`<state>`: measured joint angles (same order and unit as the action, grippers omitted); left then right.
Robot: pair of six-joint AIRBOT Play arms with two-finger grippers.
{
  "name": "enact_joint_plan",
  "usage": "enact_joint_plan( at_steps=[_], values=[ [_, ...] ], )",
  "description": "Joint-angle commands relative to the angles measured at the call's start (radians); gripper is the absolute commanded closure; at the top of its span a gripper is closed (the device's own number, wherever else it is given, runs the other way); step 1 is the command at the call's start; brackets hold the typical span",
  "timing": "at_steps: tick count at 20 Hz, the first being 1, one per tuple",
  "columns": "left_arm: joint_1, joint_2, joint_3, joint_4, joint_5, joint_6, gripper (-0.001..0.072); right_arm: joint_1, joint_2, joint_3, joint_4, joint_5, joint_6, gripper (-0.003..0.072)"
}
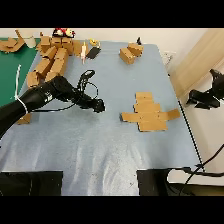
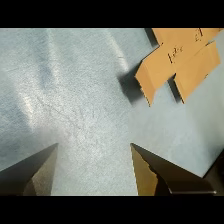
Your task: Fold the box.
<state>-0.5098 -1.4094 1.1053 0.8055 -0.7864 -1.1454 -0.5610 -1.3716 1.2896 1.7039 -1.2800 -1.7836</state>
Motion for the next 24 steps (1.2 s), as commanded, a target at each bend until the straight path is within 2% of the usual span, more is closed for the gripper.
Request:
enact_joint_plan(
  at_steps=[1,4,8,13,14,19,20,21,22,24],
  values=[
    [0.000,0.000,0.001,0.002,0.000,-0.003,0.0028,-0.044,-0.099,0.003,0.076,-0.057,-0.159,0.0226],
    [0.000,0.000,0.001,0.001,-0.002,-0.003,0.0028,-0.043,-0.178,0.003,0.196,-0.070,-0.228,0.0226],
    [0.007,0.000,0.016,-0.006,-0.034,-0.003,0.0028,-0.042,-0.248,0.002,0.206,-0.111,-0.253,0.0226],
    [0.043,0.000,0.042,-0.047,-0.070,-0.002,0.0028,-0.036,-0.248,0.001,0.294,-0.151,-0.286,0.0232],
    [0.051,0.000,0.044,-0.049,-0.080,-0.002,0.0028,-0.026,-0.248,0.001,0.295,-0.150,-0.286,0.0254],
    [0.084,0.000,0.043,-0.051,-0.139,-0.003,0.0028,0.036,-0.250,-0.011,0.276,-0.146,-0.286,0.0257],
    [0.089,0.000,0.043,-0.051,-0.144,-0.003,0.0028,0.046,-0.250,-0.011,0.275,-0.145,-0.287,0.0297],
    [0.094,0.000,0.044,-0.052,-0.145,-0.003,0.0028,0.057,-0.249,-0.011,0.276,-0.144,-0.291,0.0394],
    [0.095,0.000,0.045,-0.052,-0.145,-0.003,0.0028,0.070,-0.249,-0.011,0.276,-0.146,-0.307,0.0446],
    [0.101,0.000,0.045,-0.055,-0.147,-0.003,0.0028,0.100,-0.249,-0.011,0.280,-0.160,-0.319,0.0604]
  ],
)
